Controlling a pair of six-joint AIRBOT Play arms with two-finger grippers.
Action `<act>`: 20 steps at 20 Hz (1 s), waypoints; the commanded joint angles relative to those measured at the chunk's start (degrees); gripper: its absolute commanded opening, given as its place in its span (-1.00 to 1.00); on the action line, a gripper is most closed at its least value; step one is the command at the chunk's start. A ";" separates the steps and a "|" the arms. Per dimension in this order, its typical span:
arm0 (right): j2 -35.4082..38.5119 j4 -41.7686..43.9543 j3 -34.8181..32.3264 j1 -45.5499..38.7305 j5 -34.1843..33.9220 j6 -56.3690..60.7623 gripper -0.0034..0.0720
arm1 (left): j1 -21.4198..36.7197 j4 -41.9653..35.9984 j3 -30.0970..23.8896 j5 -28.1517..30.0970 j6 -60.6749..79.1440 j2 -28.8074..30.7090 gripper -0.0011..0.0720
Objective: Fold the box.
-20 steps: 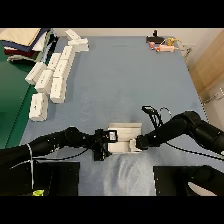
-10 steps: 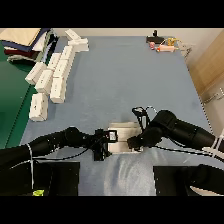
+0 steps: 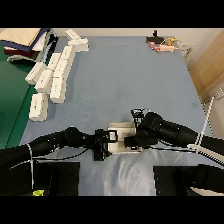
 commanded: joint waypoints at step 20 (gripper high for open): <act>1.40 0.55 0.11 1.07 -1.05 3.23 0.06 | 0.02 0.02 0.02 0.02 0.02 0.07 0.45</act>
